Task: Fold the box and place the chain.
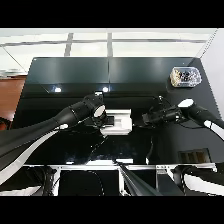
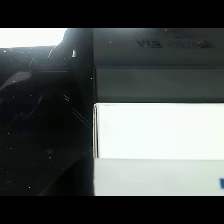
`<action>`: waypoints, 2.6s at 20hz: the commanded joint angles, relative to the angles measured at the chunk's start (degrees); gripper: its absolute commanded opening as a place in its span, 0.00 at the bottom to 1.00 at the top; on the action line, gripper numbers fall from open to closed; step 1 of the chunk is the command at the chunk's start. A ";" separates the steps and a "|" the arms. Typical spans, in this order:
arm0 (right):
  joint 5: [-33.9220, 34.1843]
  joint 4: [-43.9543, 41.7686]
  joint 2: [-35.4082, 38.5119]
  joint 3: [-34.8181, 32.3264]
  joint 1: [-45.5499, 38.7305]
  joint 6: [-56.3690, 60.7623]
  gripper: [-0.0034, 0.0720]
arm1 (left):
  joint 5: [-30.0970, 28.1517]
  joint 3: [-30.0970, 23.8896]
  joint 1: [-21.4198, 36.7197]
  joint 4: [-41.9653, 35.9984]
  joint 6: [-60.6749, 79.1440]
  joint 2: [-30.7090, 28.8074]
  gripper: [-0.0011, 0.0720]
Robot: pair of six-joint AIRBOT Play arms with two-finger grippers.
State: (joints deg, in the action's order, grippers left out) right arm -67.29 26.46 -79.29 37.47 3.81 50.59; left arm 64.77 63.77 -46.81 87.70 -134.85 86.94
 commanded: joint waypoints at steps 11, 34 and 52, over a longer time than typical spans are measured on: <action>-1.84 14.67 -0.28 13.55 12.20 19.80 0.50 | 0.00 0.04 -0.04 -0.33 0.00 0.00 0.05; 8.39 55.28 -3.65 20.46 35.87 72.41 0.38 | 0.00 0.04 -0.04 -0.33 0.00 0.00 0.05; 7.10 54.42 -5.62 20.48 36.17 77.20 0.06 | 0.00 0.04 -0.04 -0.33 0.00 0.00 0.05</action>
State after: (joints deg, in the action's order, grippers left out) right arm -60.27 80.93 -84.86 57.95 39.92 127.76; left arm 64.62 63.77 -46.81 87.18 -134.89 86.94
